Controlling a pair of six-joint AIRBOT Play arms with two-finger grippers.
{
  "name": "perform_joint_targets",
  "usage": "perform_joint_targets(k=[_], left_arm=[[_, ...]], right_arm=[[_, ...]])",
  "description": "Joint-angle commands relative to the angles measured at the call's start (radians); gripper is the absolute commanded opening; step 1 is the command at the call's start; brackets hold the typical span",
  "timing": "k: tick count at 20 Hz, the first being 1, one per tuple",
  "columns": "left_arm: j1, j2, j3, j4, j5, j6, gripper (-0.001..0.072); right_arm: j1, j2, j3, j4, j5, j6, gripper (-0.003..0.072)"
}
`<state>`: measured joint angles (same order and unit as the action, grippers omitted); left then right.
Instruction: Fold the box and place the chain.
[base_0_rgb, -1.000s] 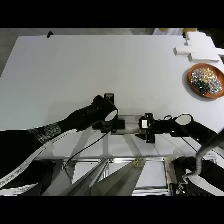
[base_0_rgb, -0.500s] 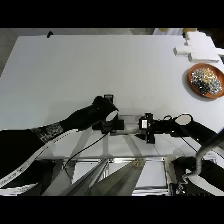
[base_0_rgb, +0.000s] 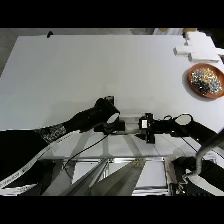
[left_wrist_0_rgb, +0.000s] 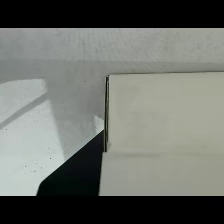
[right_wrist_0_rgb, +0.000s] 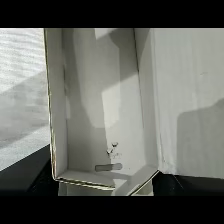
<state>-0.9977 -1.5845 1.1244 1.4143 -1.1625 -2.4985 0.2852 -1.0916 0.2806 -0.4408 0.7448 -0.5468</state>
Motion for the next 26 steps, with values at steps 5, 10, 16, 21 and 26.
perform_joint_targets(k=[5, 10, 16, 21, 26], left_arm=[[0.014, 0.058, -0.001, -0.006, 0.029, 0.011, 0.0158], [0.069, 0.187, -0.001, 0.0, 0.017, 0.182, 0.0158], [0.169, 0.386, -0.061, -0.032, 0.002, 0.445, 0.0162], [0.301, 0.584, -0.31, -0.08, 0.022, 0.932, 0.0638], [0.417, 0.648, -0.574, -0.396, 0.126, 2.088, 0.0635]], right_arm=[[0.0, 0.001, 0.0, 0.0, 0.0, -0.001, 0.0296], [0.0, 0.001, 0.0, 0.0, 0.0, -0.001, 0.0296], [0.0, 0.001, 0.0, 0.0, 0.0, -0.001, 0.0296], [0.0, 0.001, 0.0, 0.0, 0.0, -0.001, 0.0296], [0.0, 0.001, 0.0, 0.0, 0.0, -0.001, 0.0296]])
